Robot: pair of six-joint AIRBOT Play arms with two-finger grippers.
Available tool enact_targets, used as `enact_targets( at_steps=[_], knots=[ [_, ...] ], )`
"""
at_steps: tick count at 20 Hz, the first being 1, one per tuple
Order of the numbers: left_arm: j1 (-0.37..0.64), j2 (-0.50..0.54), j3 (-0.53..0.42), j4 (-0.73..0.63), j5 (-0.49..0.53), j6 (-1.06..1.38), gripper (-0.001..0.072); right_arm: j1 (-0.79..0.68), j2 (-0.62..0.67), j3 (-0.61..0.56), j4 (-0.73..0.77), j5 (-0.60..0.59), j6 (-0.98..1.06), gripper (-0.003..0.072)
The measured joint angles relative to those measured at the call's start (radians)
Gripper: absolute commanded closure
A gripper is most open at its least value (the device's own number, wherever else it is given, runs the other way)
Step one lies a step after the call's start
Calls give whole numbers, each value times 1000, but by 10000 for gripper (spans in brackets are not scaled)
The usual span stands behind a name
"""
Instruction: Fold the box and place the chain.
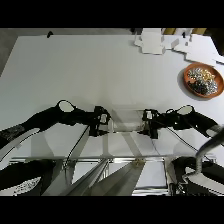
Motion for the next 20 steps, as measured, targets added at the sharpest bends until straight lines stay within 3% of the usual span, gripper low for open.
enact_targets(
  at_steps=[6, 20],
  knots=[
    [-10, -2, -13, -73, 28, 40, 19, 0, 0, 0, 0, 0, 0, 370],
    [-34, -10, -23, -93, 46, 8, 4, 0, 0, 0, 0, 0, 0, 370]
  ],
)
